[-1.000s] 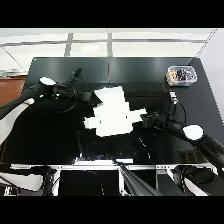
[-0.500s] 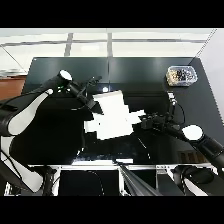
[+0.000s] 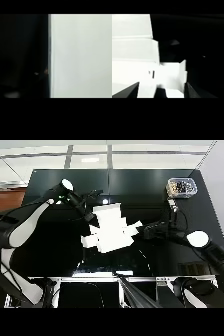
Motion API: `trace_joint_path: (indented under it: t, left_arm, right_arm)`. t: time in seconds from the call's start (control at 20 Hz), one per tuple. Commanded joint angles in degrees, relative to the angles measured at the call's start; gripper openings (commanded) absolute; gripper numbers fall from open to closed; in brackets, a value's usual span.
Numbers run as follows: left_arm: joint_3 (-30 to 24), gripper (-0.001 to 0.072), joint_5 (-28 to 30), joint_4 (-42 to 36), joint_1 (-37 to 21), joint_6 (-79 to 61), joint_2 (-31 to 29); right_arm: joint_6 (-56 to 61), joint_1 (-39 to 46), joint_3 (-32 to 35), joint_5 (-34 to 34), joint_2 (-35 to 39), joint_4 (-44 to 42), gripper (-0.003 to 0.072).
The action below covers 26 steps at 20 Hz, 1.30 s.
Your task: Fold the box and place the chain.
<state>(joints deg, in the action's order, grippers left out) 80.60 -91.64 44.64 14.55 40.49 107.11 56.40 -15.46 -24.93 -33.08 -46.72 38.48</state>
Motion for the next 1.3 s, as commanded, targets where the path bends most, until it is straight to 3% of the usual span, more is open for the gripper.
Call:
trace_joint_path:
  t: [0.0, 0.15, 0.25, 0.3, 0.45, 0.6, 0.85, 1.25]
  left_arm:
    - [-4.5, 0.0018, 5.7, 2.3, 1.1, 0.6, -7.4]
    - [-19.5, 0.0022, 26.6, -0.1, 4.5, -13.2, -21.7]
    - [-26.3, 0.0025, 38.2, -0.2, 7.5, -25.9, -27.0]
    - [-27.7, 0.0025, 41.2, -0.1, 8.7, -31.8, -27.7]
    - [-27.8, 0.0026, 43.8, -0.1, 11.6, -40.3, -25.3]
    - [-26.9, 0.0026, 44.3, -0.1, 13.0, -40.3, -22.1]
    - [-25.5, 0.0026, 42.9, 0.3, 13.2, -40.3, -20.7]
    - [-25.1, 0.0026, 39.7, 1.7, 13.2, -38.8, -20.7]
  right_arm:
    - [0.2, 5.3, -6.4, -13.7, 0.0, 17.4, 0.0715]
    - [0.2, 7.5, -7.7, -13.7, 0.0, 20.8, 0.0715]
    - [-2.2, 6.8, -7.7, -9.4, 0.0, 17.9, 0.0715]
    - [-6.8, 5.7, -7.7, -8.0, 0.0, 17.7, 0.0715]
    - [-25.9, 1.8, -6.9, -7.2, -0.4, 17.6, 0.0715]
    - [-41.5, -1.0, -5.6, -7.6, -2.1, 17.4, 0.0715]
    - [-51.9, -3.3, -5.6, -12.1, -8.3, 10.0, 0.0715]
    - [-61.4, -5.5, -5.6, -14.4, -14.0, 9.0, 0.0715]
